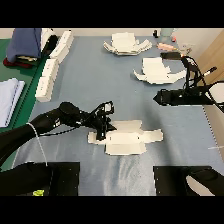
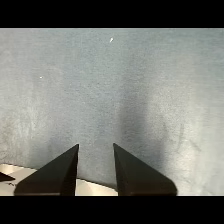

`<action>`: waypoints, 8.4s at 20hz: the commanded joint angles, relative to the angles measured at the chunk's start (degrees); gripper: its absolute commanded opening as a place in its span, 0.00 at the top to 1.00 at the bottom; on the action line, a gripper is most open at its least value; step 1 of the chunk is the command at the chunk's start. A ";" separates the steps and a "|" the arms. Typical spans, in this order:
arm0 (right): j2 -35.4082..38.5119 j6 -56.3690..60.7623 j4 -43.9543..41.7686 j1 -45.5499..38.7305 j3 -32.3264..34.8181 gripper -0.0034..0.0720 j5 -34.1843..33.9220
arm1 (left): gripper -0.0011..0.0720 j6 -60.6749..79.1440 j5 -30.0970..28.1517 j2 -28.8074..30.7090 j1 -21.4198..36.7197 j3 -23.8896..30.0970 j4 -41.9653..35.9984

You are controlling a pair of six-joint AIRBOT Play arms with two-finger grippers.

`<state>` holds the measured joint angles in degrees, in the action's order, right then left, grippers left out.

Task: Fold the box.

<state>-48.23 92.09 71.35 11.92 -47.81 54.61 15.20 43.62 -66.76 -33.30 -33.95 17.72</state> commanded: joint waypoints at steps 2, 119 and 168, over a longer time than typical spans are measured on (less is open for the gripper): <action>-0.04 0.00 -0.04 -0.02 -0.07 0.50 0.00 | 0.97 -0.02 0.44 -0.15 0.07 0.52 0.63; -1.86 -78.60 -18.86 7.93 22.05 0.00 -3.37 | 0.96 -5.64 4.59 -1.46 0.07 -2.99 7.98; -8.96 -103.03 -31.10 7.93 26.84 0.05 -6.91 | 0.97 -5.64 4.59 -1.46 0.07 -2.99 7.98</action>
<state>-57.23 -11.05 40.21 19.88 -21.02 48.01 9.56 48.21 -68.27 -33.26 -36.91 25.67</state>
